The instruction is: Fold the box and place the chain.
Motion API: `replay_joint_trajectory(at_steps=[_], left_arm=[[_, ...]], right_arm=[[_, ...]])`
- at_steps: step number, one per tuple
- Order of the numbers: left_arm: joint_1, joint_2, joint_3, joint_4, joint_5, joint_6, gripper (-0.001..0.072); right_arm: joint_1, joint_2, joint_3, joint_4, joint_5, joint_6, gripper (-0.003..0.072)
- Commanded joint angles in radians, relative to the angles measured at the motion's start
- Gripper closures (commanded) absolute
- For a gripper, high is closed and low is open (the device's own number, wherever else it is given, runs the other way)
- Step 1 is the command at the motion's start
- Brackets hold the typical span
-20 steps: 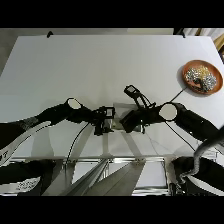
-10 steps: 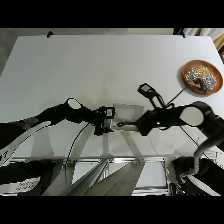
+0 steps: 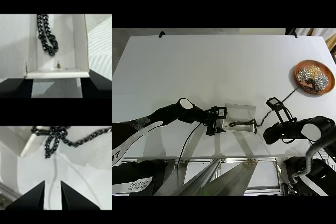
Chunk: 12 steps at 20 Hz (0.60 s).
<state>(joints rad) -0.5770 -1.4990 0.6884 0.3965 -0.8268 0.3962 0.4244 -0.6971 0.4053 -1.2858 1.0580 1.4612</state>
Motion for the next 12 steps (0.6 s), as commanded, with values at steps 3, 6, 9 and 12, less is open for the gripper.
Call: replay_joint_trajectory(at_steps=[3,6,9,12], left_arm=[[0.000,0.000,0.000,0.000,0.000,0.000,0.0679],[0.000,0.000,0.000,0.000,0.000,0.000,0.0679],[0.000,0.000,0.000,0.000,0.000,0.000,0.0679],[0.000,0.000,0.000,0.000,0.000,0.000,0.0679]], right_arm=[[-0.002,-0.087,-0.047,0.098,-0.177,0.027,0.0456],[-0.002,-0.161,-0.047,0.117,-0.233,0.028,0.0457],[-0.002,-0.214,-0.047,0.148,-0.230,0.032,0.0457],[-0.002,-0.215,-0.047,0.154,-0.255,0.032,0.0458]])
